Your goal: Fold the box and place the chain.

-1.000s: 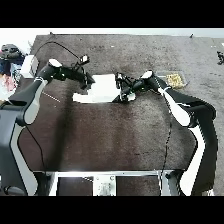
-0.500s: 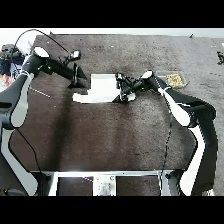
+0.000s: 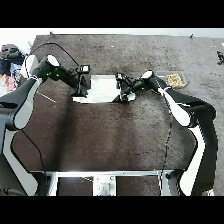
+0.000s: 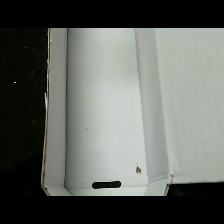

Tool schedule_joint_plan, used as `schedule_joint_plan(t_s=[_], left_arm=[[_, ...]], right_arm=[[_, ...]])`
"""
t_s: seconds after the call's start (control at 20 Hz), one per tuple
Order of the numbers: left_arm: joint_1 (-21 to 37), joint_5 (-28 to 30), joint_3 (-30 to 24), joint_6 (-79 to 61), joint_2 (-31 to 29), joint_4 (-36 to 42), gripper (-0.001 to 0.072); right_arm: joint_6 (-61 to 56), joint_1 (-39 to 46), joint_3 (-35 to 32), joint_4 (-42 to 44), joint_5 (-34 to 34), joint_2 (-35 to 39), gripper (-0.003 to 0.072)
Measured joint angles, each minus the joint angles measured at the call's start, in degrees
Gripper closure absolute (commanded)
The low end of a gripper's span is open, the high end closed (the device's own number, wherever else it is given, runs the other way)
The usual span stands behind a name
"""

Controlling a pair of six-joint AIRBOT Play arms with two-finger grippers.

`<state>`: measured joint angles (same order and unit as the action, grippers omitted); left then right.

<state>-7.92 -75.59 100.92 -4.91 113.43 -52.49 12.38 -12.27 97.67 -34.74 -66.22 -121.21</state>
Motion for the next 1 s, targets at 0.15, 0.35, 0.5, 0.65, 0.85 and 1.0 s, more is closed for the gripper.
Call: schedule_joint_plan(t_s=[0.15,0.35,0.5,0.65,0.85,1.0], left_arm=[[-0.2,3.4,-2.6,0.0,0.0,0.3,0.0038],[-0.2,5.3,-4.6,-0.1,0.0,1.8,0.0040],[-0.4,5.4,-5.2,-0.1,0.0,3.7,0.0040],[-0.3,5.8,-5.9,-0.1,0.0,4.3,0.0042],[-0.4,5.6,-7.1,-0.1,0.0,4.7,0.0042],[-0.4,5.5,-7.6,-0.1,0.0,5.0,0.0044]], right_arm=[[0.0,0.0,0.0,0.0,0.0,0.0,0.0328],[0.0,0.0,0.0,0.0,0.0,0.0,0.0328],[0.0,0.0,0.0,0.0,0.0,0.0,0.0328],[0.0,0.0,0.0,0.0,0.0,0.0,0.0328],[0.0,0.0,0.0,0.0,0.0,0.0,0.0328],[0.0,0.0,0.0,0.0,0.0,0.0,0.0328]])
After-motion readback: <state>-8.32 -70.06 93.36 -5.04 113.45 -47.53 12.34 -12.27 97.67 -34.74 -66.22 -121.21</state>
